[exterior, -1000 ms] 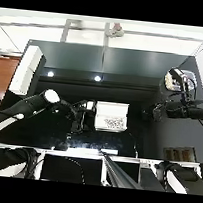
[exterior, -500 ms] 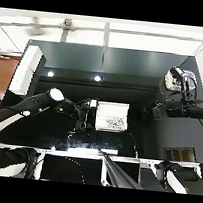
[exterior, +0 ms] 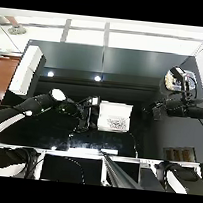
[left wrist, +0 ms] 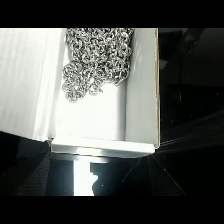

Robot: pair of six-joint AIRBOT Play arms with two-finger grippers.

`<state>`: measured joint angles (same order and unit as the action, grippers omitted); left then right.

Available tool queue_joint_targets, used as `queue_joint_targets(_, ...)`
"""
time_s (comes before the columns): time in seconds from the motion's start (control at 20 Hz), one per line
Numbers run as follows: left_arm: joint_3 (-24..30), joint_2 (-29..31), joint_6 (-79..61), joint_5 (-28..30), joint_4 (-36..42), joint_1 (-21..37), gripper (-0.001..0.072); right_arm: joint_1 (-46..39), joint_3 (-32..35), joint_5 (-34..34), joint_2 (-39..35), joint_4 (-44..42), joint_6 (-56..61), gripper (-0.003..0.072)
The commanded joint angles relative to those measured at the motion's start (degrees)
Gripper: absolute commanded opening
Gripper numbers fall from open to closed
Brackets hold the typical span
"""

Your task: Fold the box and place the chain.

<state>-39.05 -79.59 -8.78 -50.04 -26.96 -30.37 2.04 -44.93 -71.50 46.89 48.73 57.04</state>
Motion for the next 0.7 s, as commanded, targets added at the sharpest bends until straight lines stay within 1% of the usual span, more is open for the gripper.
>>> queue_joint_targets(0.0,-0.13,-0.02,-0.09,1.29,0.20,-0.02,0.0710,0.00,-0.07,0.02,0.04,-0.02,0.00,0.0274)
queue_joint_targets(0.2,-0.31,-0.02,0.26,3.39,0.44,-0.26,0.0711,0.00,-0.07,0.04,0.04,-0.02,0.00,0.0274)
queue_joint_targets(0.35,-0.57,-0.04,-1.03,3.37,-0.94,-1.16,0.0711,0.00,-0.07,0.20,0.04,-0.02,0.00,0.0274)
queue_joint_targets(0.45,-0.90,-0.09,-4.42,3.39,-0.85,-2.29,0.0710,0.00,-0.07,0.17,0.04,0.00,0.00,0.0274)
queue_joint_targets(0.65,-1.31,-0.46,-4.96,3.43,-0.63,-3.26,0.0709,-0.02,-0.07,0.15,0.04,-0.02,0.00,0.0274)
